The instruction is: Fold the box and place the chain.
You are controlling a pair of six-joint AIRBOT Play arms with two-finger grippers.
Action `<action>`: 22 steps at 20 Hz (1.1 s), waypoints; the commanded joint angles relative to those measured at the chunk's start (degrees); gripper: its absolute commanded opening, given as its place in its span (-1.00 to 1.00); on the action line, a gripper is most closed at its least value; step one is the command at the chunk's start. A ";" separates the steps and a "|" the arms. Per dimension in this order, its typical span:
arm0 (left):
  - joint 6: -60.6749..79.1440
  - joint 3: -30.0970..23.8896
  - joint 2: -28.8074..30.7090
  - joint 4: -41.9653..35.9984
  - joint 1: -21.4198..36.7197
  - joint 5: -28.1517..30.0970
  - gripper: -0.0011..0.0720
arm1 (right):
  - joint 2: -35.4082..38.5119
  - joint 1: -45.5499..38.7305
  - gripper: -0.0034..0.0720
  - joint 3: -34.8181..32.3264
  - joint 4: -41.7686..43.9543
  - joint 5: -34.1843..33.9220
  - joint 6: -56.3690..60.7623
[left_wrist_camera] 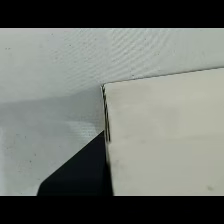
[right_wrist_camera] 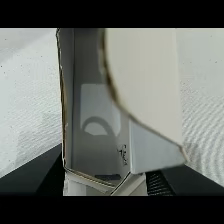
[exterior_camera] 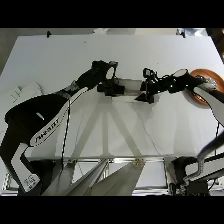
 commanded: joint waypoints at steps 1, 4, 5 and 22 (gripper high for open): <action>1.07 -0.07 -0.33 -0.52 -0.44 -0.11 -0.92 | 0.00 0.00 0.17 0.04 0.09 -0.24 -0.07; 1.09 -0.02 0.35 -0.52 -0.11 -1.14 -0.21 | 0.00 0.00 0.17 0.04 0.09 -0.24 -0.07; 1.75 -0.02 0.85 -0.31 0.24 -1.31 -0.06 | 0.00 0.00 0.17 0.04 0.09 -0.26 -0.07; 54.12 -0.11 13.55 -15.04 12.31 -11.76 0.01 | 0.00 0.00 0.17 0.04 0.09 -0.24 -0.07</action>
